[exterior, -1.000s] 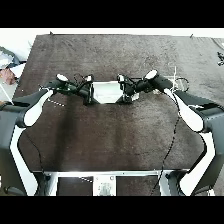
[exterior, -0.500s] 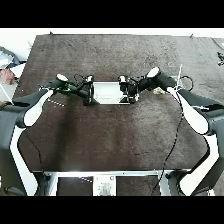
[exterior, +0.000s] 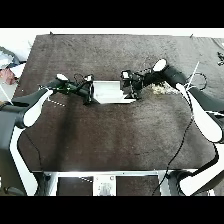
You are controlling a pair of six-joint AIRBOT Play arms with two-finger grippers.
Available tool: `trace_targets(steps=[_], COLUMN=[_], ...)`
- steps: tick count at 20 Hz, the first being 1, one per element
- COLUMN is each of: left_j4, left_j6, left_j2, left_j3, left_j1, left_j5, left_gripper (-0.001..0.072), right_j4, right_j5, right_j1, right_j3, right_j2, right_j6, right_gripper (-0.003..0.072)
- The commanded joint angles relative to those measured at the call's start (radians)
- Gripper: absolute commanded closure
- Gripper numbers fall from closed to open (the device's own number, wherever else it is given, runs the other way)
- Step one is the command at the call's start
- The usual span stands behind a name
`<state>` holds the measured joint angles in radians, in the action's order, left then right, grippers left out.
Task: Fold the box and place the chain.
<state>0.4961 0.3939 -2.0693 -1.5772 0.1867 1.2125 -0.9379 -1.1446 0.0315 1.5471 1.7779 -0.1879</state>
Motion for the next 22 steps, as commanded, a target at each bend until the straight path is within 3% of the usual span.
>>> trace_targets(steps=[1, 2, 3, 4, 7, 8, 9, 15, 17, 22], left_j4=[0.005, 0.007, 0.023, 0.040, 0.043, 0.043, 0.044, 0.048, 0.048, 0.048], left_j6=[-0.001, -0.006, -0.025, -0.040, -0.046, -0.046, -0.046, -0.046, -0.046, -0.046], left_j2=[0.001, 0.001, 0.001, 0.001, 0.002, 0.002, 0.002, 0.002, 0.002, 0.002], left_j3=[-0.001, -0.004, -0.010, -0.018, -0.018, -0.018, -0.018, -0.018, -0.018, -0.018], left_j1=[-0.001, -0.001, -0.001, -0.001, -0.001, -0.001, -0.001, -0.001, -0.001, -0.001], left_j5=[0.002, 0.003, 0.002, 0.004, 0.002, 0.002, 0.002, 0.003, 0.003, 0.003], left_gripper=[0.0246, 0.0245, 0.0245, 0.0245, 0.0245, 0.0245, 0.0246, 0.0245, 0.0245, 0.0245], right_j4=[0.029, 0.068, 0.101, 0.133, 0.218, 0.246, 0.280, 0.380, 0.436, 0.449], right_j5=[-0.027, -0.041, -0.062, -0.077, -0.087, -0.087, -0.089, -0.077, -0.025, 0.089], right_j1=[0.000, -0.002, -0.002, -0.002, -0.002, -0.002, -0.002, 0.002, 0.002, 0.000], right_j3=[0.000, 0.000, 0.000, 0.000, -0.003, -0.003, -0.003, -0.005, -0.015, -0.016], right_j2=[-0.016, -0.016, -0.016, -0.015, -0.010, -0.009, -0.006, 0.047, 0.048, 0.048], right_j6=[0.009, 0.009, 0.008, 0.009, 0.009, 0.009, 0.008, 0.008, 0.005, 0.005], right_gripper=[0.0098, 0.0122, 0.0319, 0.0429, 0.0430, 0.0468, 0.0615, 0.0641, 0.0696, 0.0696])
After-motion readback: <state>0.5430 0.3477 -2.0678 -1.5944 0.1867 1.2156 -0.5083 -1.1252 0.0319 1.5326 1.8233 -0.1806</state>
